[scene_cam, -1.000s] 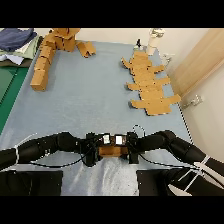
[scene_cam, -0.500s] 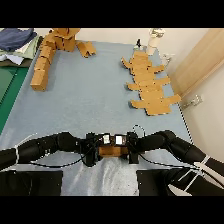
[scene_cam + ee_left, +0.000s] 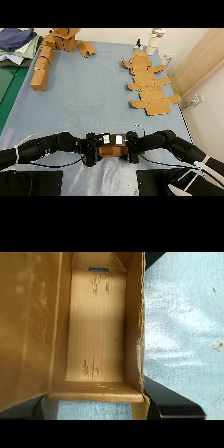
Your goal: Fold the box.
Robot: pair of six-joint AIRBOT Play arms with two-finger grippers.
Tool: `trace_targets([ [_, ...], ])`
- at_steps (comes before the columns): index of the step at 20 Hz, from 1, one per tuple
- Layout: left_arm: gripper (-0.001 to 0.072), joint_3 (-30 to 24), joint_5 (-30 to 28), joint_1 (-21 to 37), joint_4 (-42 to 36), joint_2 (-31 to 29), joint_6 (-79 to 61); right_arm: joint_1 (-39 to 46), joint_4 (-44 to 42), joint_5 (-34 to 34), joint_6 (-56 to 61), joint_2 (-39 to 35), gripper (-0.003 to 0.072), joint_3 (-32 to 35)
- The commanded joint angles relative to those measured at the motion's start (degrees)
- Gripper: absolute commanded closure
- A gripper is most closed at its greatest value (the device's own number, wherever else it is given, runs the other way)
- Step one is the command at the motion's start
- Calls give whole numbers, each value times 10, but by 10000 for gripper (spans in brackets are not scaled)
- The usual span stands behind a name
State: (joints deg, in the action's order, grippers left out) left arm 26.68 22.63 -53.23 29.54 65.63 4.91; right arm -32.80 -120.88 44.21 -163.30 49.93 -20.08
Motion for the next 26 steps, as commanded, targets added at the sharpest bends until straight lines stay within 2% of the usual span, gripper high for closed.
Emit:
trace_targets([
  [1,264,0,0,0,0,0,0,0,17,15,30,-18,-32,-4],
  [4,264,0,0,0,0,0,0,1,48,44,41,-69,-31,-4],
  [7,264,0,0,0,0,0,0,8,109,118,117,-132,-31,-5],
  [9,264,0,0,0,0,0,0,8,97,181,158,-181,-30,-5],
  [10,264,0,0,0,0,0,0,8,64,203,179,-208,-28,-5],
  [13,264,0,0,0,0,0,0,8,-25,173,355,-270,-27,-5],
  [16,264,0,0,0,0,0,0,9,-13,150,671,-294,-25,-5],
  [18,264,0,0,0,0,0,0,8,-11,144,815,-293,-23,-5],
  [21,264,0,0,0,0,0,0,8,-11,142,853,-292,-22,-5],
  [22,264,0,0,0,0,0,0,8,-11,142,853,-292,49,-5],
  [23,264,0,0,0,0,0,0,8,-20,144,853,-292,383,-5],
  [24,264,0,0,0,0,0,0,8,-33,133,856,-292,685,-5],
  [26,264,0,0,0,0,0,0,5,-66,99,845,-292,686,-5],
])
